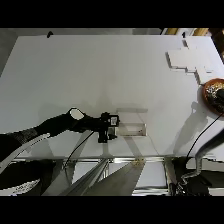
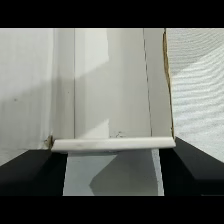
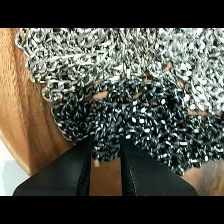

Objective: Fold the box and place the chain.

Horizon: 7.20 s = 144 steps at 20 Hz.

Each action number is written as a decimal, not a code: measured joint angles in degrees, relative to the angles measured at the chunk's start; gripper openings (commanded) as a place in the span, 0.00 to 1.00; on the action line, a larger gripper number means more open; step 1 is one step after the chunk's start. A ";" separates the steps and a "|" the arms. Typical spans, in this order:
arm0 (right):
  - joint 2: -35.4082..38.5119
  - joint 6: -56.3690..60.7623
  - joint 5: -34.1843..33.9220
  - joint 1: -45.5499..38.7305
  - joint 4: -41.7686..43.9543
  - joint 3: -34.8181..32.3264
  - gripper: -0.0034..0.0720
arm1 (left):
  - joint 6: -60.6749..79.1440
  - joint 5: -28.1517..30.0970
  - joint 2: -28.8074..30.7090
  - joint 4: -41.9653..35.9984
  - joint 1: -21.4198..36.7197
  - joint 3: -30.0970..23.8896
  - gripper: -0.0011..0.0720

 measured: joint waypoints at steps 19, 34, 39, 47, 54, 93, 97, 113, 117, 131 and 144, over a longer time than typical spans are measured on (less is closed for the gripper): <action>10.14 -1.25 5.01 0.70 2.97 -0.02 0.07 | 0.00 0.00 0.00 0.00 0.00 -0.02 0.47; 45.83 -2.10 28.52 27.85 14.21 -0.02 0.07 | -0.02 0.00 0.00 0.00 0.00 0.00 0.47; 50.21 -1.97 32.28 40.65 19.71 -0.07 0.07 | 0.00 0.00 0.00 0.00 0.00 -0.02 0.47; 51.06 -1.90 26.88 60.74 21.62 -4.76 0.07 | -0.02 -0.02 0.00 0.00 0.00 0.00 0.47; 46.69 -1.90 16.37 76.91 21.14 -14.32 0.07 | -0.02 -0.02 0.00 -0.02 0.00 0.00 0.47; 35.82 -30.69 23.82 68.96 -0.13 -23.76 0.12 | 0.00 0.00 0.00 -0.02 0.00 0.00 0.47; 34.16 -39.21 17.70 68.61 0.66 -28.33 0.56 | 0.00 -0.09 0.00 0.00 0.00 0.00 0.47; 28.46 -82.07 7.48 52.43 18.34 -36.17 0.33 | 0.00 -0.42 -0.02 0.00 0.00 -0.02 0.47; 26.51 -85.11 7.04 51.98 20.63 -37.27 0.18 | -0.02 -0.42 0.00 0.00 0.00 -0.02 0.47; 29.94 -86.58 4.74 51.89 19.10 -37.70 0.41 | -0.02 -0.39 -0.02 0.00 0.00 -0.02 0.47; 26.40 -90.47 2.86 51.91 25.64 -38.75 0.07 | -0.02 -0.39 -0.02 -0.02 0.00 -0.02 0.47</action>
